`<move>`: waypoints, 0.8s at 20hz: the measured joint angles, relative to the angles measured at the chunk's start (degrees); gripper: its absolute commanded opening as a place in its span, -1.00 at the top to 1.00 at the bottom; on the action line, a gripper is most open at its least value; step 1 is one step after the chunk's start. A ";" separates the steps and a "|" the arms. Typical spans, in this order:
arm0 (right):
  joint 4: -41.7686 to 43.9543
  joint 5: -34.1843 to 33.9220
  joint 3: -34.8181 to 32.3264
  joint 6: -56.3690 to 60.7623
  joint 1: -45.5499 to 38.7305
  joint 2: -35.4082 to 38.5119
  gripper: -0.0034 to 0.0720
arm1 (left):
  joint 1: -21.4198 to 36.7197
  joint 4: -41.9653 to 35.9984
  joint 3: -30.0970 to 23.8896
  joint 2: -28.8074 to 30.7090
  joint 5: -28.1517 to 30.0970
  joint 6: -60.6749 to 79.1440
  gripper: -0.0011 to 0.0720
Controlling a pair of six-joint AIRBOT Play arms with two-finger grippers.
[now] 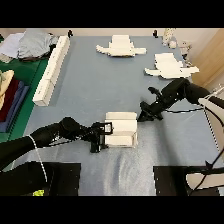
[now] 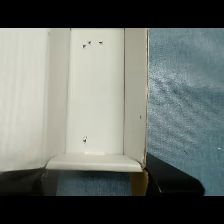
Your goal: Fold the box.
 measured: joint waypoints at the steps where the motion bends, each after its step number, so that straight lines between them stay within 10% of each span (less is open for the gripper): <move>1: 3.91 -2.34 0.00 -3.76 -0.48 -2.34 0.92 | 0.00 0.00 0.00 0.00 0.00 0.00 -0.32; 11: 17.33 -14.99 0.37 -23.37 0.17 -7.17 0.92 | 0.00 0.00 0.00 0.00 0.00 0.00 -0.32; 16: 11.39 -4.52 -4.28 -31.80 7.43 3.30 0.91 | 0.00 0.00 0.00 0.00 0.00 0.02 -0.32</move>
